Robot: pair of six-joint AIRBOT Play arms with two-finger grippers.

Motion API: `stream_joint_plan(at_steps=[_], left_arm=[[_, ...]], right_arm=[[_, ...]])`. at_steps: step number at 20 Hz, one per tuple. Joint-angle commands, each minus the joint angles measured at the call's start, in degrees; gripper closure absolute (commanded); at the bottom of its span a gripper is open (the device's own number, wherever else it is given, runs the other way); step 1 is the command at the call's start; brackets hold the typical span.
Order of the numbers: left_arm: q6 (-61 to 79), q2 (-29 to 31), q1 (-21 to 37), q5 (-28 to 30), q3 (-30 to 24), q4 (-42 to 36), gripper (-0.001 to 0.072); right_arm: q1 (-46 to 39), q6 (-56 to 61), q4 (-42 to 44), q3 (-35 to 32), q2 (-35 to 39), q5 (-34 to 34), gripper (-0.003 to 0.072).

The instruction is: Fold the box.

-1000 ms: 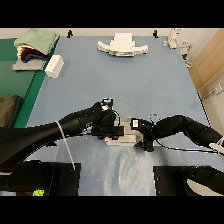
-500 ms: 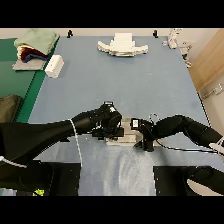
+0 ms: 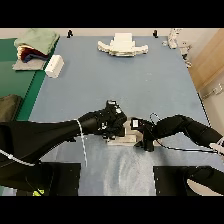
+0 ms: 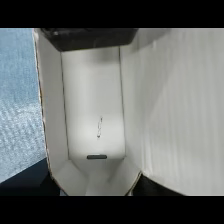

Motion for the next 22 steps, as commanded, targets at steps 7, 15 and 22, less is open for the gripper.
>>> stream_joint_plan(at_steps=[7, 15, 22], left_arm=[[0.0, 0.17, -0.22, -1.2, 0.79, 0.46, 0.0282], [1.86, 0.2, -0.22, -7.82, 3.54, 0.72, 0.029], [11.06, 3.93, -0.22, -21.9, 14.43, 1.81, 0.0289]], right_arm=[[0.0, -0.04, 0.11, 0.07, 0.0, 0.0, 0.0127], [0.0, -0.04, 0.11, 0.07, 0.02, 0.02, 0.0127], [0.0, -0.04, 0.11, 0.07, 0.02, 0.02, 0.0127]])
